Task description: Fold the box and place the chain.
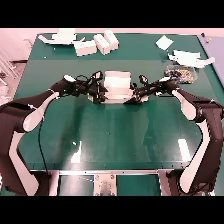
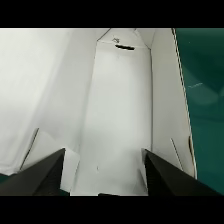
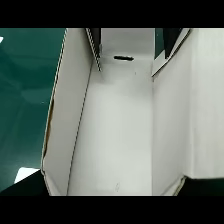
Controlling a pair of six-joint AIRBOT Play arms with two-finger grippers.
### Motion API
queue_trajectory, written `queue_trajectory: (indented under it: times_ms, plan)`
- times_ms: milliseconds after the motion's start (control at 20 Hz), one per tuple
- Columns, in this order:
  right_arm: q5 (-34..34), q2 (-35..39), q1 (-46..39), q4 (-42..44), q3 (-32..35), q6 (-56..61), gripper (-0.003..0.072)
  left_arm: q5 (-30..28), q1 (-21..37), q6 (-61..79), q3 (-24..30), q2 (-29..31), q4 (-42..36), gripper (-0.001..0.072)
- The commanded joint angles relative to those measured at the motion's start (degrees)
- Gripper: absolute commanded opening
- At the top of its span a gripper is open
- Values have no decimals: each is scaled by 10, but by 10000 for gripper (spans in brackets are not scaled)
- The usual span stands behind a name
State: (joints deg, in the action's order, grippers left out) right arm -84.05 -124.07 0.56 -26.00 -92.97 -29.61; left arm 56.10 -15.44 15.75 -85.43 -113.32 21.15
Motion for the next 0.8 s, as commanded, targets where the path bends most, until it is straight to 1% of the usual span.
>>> queue_trajectory:
  times_ms: [0,50,150,250,300,500,650,750]
  plan:
    - [0,0,0,0,0,0,482,-1,0,-3,0,-1,4,499]
    - [0,0,0,0,0,0,482,0,0,-3,0,0,4,310]
    - [0,0,0,0,0,0,482,3,0,-3,-3,3,3,141]
    - [0,0,0,0,0,0,482,10,0,-3,-3,4,2,87]
    - [0,0,0,0,0,0,482,21,2,-3,-3,4,2,19]
    - [0,0,0,0,0,0,482,45,12,-3,-3,12,-14,17]
    - [0,0,0,0,0,0,482,51,22,-3,-3,44,-19,17]
    - [0,0,0,0,0,0,482,70,31,-6,-2,69,-18,17]
